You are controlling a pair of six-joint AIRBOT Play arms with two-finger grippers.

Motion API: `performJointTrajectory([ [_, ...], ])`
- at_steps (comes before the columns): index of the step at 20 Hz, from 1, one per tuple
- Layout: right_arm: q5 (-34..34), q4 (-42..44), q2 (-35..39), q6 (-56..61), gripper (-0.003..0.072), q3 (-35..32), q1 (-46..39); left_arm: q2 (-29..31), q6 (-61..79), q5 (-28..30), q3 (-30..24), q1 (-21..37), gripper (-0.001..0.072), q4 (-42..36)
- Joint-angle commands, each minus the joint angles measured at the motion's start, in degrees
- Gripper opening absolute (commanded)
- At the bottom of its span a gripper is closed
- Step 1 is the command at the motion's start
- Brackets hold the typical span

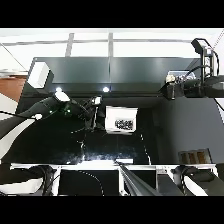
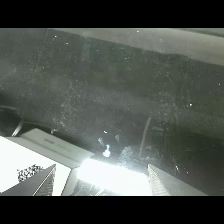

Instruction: Fold the box and place the chain.

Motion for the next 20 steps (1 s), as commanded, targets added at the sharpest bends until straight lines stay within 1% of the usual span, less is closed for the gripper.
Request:
performJointTrajectory([
  [1, 0.0, 0.0, 0.0, 0.0, 0.0704, 0.0, 0.0, -0.1, -0.1, 0.6, 0.0, -0.2, 0.0707, -0.4],
  [8, 0.0, 0.0, 0.0, 0.0, 0.0704, 0.0, 0.0, -0.1, 0.0, 0.1, 0.0, -0.2, 0.0708, -0.5],
  [12, 0.0, 0.0, 0.0, 0.0, 0.0704, 0.0, 0.0, -0.1, -0.1, 0.5, 0.0, -2.1, 0.0708, -0.5],
  [20, 0.0, 0.0, 0.0, 0.0, 0.0704, 0.0, 0.0, 0.0, -0.3, 1.7, 0.0, -3.7, 0.0708, -0.4],
])
